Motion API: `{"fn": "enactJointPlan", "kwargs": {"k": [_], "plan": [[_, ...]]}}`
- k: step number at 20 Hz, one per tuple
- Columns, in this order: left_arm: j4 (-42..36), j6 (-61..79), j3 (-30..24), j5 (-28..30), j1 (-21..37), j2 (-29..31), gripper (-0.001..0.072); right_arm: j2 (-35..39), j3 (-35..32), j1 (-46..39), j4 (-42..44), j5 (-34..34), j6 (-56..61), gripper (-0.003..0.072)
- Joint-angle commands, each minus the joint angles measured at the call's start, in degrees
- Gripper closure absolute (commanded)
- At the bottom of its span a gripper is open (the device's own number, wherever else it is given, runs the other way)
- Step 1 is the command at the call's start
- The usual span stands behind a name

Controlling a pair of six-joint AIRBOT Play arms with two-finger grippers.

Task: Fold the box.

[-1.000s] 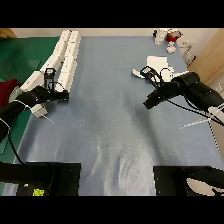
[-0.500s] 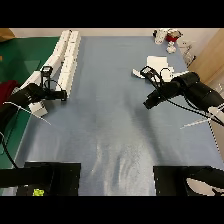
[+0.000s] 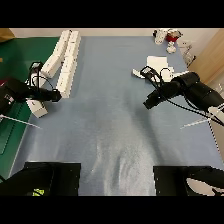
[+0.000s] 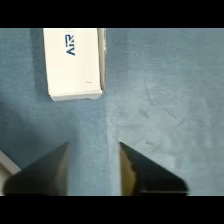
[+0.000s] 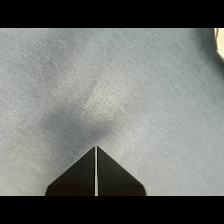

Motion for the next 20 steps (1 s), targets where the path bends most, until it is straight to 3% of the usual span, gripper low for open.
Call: {"fn": "enactJointPlan", "kwargs": {"k": [1,5,9,14,20], "plan": [[-2.27,-1.99,0.02,-12.07,0.09,4.59,0.0694,0.00,0.07,-0.02,0.02,0.00,0.00,0.0671],[-4.48,-3.72,-1.25,-18.38,-4.96,8.55,0.0698,0.00,0.07,-0.02,0.02,0.00,0.00,0.0671],[-4.42,-11.19,-5.95,-15.28,-17.86,13.97,0.0698,0.00,0.07,-0.02,0.02,0.00,0.00,0.0671],[-4.44,-15.10,-11.87,-7.06,-31.67,13.14,0.0694,0.00,0.07,-0.02,0.02,0.00,0.00,0.0671],[-4.79,-15.10,-12.22,-5.73,-34.58,11.87,0.0694,0.00,0.07,-0.02,0.02,0.00,0.00,0.0671]]}}
